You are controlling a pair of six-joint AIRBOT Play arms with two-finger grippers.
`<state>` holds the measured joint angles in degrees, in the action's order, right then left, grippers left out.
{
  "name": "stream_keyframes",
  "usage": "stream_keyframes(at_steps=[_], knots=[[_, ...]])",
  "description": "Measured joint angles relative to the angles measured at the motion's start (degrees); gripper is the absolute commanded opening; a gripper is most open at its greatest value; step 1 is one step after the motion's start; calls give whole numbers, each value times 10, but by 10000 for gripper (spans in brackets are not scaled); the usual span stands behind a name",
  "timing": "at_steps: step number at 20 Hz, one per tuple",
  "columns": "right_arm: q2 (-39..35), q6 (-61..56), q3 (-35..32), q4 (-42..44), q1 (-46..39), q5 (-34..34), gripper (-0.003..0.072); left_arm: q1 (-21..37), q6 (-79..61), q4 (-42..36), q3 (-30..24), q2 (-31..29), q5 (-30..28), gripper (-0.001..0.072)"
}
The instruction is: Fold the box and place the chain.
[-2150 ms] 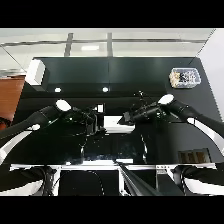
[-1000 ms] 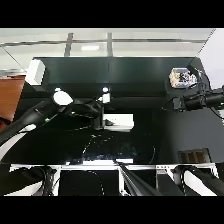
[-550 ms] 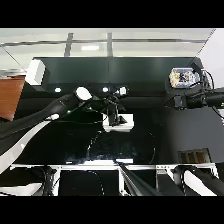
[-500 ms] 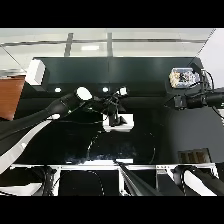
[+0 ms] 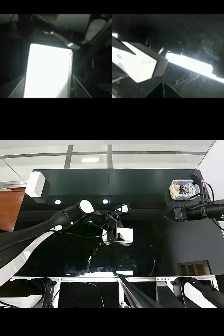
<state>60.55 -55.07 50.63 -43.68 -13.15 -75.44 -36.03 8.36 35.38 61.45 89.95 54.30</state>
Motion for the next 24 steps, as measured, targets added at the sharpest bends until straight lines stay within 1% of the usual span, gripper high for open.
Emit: stream_keyframes(at_steps=[8, 12, 17, 18, 19, 20, 22, 24], knots=[[0, 0, 0, 0, 0, 1, 17, 0, -24, 32, 12, 0, 24, 708], [0, 0, 0, 0, 0, 1, 17, -3, -26, 77, 16, 2, 29, 708], [0, 0, 0, 1, 0, 1, 17, -14, -28, 104, 17, 12, -4, 698], [0, 0, 0, 1, 0, 1, 16, -19, -28, 106, 17, 14, -15, 660], [0, 0, 0, 1, 0, 1, 17, -25, -27, 109, 18, 14, -24, 518], [0, 0, 0, 1, 0, 1, 17, -30, -22, 110, 20, 15, -28, 351], [0, 0, 0, 1, 0, 3, 17, -36, 23, 132, 29, 12, -33, 337], [0, 0, 0, 1, 0, 4, 17, -29, 107, 174, 41, -3, -33, 330]])
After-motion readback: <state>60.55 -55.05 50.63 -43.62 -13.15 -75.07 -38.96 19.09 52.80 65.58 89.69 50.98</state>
